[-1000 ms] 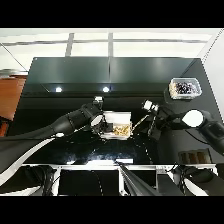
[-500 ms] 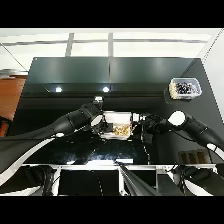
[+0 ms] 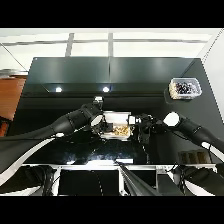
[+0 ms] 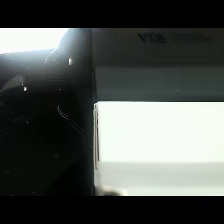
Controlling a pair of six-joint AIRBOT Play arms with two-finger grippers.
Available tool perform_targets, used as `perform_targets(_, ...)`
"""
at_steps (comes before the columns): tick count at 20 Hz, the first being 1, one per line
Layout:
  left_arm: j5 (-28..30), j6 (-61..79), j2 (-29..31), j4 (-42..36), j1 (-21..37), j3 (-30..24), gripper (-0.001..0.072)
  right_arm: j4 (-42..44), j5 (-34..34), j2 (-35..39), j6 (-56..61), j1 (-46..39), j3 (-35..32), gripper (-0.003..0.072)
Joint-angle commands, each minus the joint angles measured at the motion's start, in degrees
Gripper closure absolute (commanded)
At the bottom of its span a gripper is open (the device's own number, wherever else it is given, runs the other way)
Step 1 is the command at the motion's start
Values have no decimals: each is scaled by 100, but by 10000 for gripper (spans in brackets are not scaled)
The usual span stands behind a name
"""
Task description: Fold the box and place the chain.
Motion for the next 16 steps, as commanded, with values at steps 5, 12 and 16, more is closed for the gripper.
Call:
perform_targets(5, -4, 2, 0, 4, -2, -2, 676, -339, -369, -31, 562, 127, -2, 149)
perform_targets(12, -2, 2, 0, 4, -2, -2, 677, -334, -369, -31, 573, 127, -2, 151)
perform_targets(16, -2, 2, 0, 4, -2, -2, 677, -339, -229, -31, 570, 127, -2, 453)
